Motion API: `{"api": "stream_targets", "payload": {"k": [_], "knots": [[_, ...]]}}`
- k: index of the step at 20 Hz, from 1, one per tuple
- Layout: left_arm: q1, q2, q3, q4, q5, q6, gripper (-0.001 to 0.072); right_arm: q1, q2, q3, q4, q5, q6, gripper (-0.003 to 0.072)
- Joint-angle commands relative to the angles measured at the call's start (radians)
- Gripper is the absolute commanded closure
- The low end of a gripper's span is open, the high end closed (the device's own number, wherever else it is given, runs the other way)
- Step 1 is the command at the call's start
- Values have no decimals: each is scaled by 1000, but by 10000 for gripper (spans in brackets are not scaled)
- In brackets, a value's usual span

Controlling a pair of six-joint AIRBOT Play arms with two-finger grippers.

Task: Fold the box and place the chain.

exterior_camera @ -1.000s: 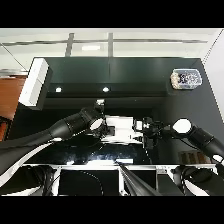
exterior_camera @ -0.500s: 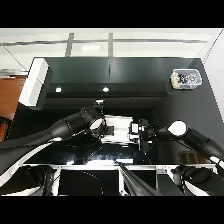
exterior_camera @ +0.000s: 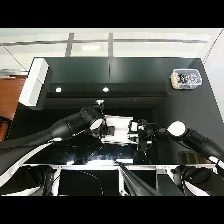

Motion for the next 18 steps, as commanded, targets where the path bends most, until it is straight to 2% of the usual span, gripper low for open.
{"api": "stream_targets", "payload": {"k": [1,2,3,4,5,6,7,8,9,10,12,14,18], "knots": [[1,0,1,1,0,0,677,1,-16,-5,26,-10,1,359],[1,0,1,1,0,0,677,1,-16,-5,45,-23,1,304],[1,0,1,0,0,0,678,1,-16,-5,59,-37,0,356],[1,0,1,0,0,0,677,1,-16,-5,59,-42,1,518],[1,0,1,0,0,0,677,1,-16,-5,64,-43,1,514],[1,0,1,0,0,0,677,1,-16,-5,78,-46,1,279],[1,0,1,1,0,0,677,1,-16,-5,83,-48,0,237],[1,0,1,0,0,0,677,1,-16,-5,80,-48,1,485],[1,0,1,1,0,0,678,0,-16,-5,80,-48,1,620],[1,0,1,0,0,0,677,-8,-15,-4,80,-49,17,631],[1,0,1,1,0,0,678,-55,2,-2,66,-40,187,633],[1,0,1,1,0,0,678,-146,58,4,-52,-3,541,643],[1,0,1,1,0,0,678,-478,208,13,-307,241,1042,648]]}}
